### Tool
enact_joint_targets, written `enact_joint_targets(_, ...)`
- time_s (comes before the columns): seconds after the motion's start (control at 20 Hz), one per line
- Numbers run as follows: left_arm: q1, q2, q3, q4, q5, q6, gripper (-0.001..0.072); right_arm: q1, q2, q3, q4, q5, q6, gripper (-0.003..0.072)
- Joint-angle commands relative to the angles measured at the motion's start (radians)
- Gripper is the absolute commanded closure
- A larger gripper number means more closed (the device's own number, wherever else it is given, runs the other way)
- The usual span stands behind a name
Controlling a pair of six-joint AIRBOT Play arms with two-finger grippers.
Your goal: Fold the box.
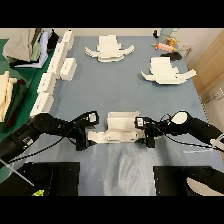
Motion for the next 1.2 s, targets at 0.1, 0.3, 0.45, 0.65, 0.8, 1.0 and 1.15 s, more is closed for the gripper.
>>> enact_joint_targets(0.1,-0.056,-0.154,-0.029,-0.254,0.172,0.313,0.0003,0.0,0.001,0.0,0.001,0.0,0.0,0.028)
enact_joint_targets(0.3,-0.076,-0.259,0.002,-0.287,0.216,0.34,0.013,0.0,0.0,0.0,0.001,0.0,0.0,0.028)
enact_joint_targets(0.45,-0.103,-0.302,0.024,-0.297,0.211,0.341,0.0396,0.0,0.001,0.0,0.001,0.0,0.0,0.028)
enact_joint_targets(0.65,-0.152,-0.334,0.028,-0.425,0.215,0.433,0.0479,0.0,0.0,0.0,0.001,0.0,0.0,0.028)
enact_joint_targets(0.8,-0.169,-0.35,0.028,-0.482,0.23,0.465,0.0478,0.0,0.0,0.0,0.001,0.0,0.0,0.028)
enact_joint_targets(1.0,-0.16,-0.348,0.028,-0.48,0.266,0.409,0.0478,0.0,0.0,0.0,0.001,0.0,0.0,0.028)
enact_joint_targets(1.15,-0.163,-0.349,0.028,-0.487,0.252,0.409,0.0479,0.0,0.001,0.0,0.001,0.0,0.0,0.028)
